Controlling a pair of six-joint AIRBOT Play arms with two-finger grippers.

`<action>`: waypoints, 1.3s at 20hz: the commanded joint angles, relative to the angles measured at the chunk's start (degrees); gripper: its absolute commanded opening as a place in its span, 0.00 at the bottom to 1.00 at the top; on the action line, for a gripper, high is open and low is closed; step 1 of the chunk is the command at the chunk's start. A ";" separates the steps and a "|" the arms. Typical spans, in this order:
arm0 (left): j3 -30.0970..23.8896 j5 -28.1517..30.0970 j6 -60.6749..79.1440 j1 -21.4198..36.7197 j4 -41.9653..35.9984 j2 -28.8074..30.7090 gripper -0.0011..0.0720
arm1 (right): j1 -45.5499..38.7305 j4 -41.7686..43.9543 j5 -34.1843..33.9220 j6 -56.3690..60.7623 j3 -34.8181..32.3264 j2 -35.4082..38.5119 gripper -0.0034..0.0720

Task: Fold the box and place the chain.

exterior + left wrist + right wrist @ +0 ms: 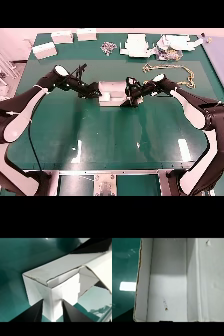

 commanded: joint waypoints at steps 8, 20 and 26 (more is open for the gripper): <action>3.08 0.79 -16.55 -4.39 12.57 -0.07 0.43 | 0.02 0.00 0.00 0.00 -0.04 -0.04 0.72; 5.05 0.74 -26.38 -7.76 24.87 -0.13 0.43 | 0.02 0.00 0.00 0.00 -0.02 -0.04 0.72; 6.01 0.70 -31.36 -10.80 30.71 -0.20 0.43 | 0.02 0.00 0.00 0.02 -0.04 -0.04 0.72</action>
